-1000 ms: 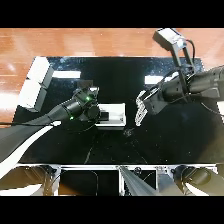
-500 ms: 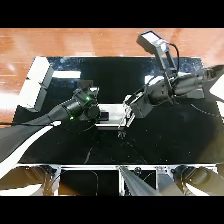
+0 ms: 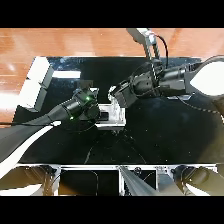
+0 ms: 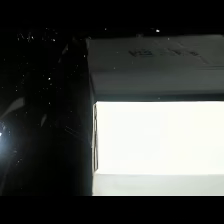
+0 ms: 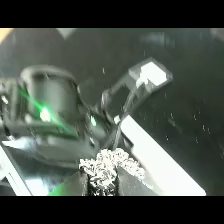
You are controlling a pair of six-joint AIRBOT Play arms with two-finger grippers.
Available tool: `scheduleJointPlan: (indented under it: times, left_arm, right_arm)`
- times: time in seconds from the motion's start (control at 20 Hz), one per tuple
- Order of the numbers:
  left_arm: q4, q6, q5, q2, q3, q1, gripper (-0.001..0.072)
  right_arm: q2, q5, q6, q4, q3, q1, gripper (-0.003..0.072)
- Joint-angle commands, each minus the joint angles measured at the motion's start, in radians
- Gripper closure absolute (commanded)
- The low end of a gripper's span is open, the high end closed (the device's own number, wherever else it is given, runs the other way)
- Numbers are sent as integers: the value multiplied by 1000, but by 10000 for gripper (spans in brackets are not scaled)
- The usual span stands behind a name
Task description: Fold the box and place the chain.
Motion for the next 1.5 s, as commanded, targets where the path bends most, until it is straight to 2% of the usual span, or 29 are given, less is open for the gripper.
scheduleJointPlan:
  times: [0.0,0.25,0.9,1.2,1.45]
  left_arm:
    - [0,1,5,0,-1,0,691]
    - [0,1,7,0,-1,0,691]
    - [0,1,5,0,-1,0,690]
    - [-1,1,6,0,-1,0,690]
    - [0,1,6,0,-1,0,690]
  right_arm:
    - [-7,-66,-15,9,3,12,652]
    - [-8,-11,-11,-42,3,12,652]
    - [-85,-70,-12,-54,3,12,652]
    - [-110,10,-11,-53,0,15,652]
    - [-135,48,-12,-54,-104,14,652]
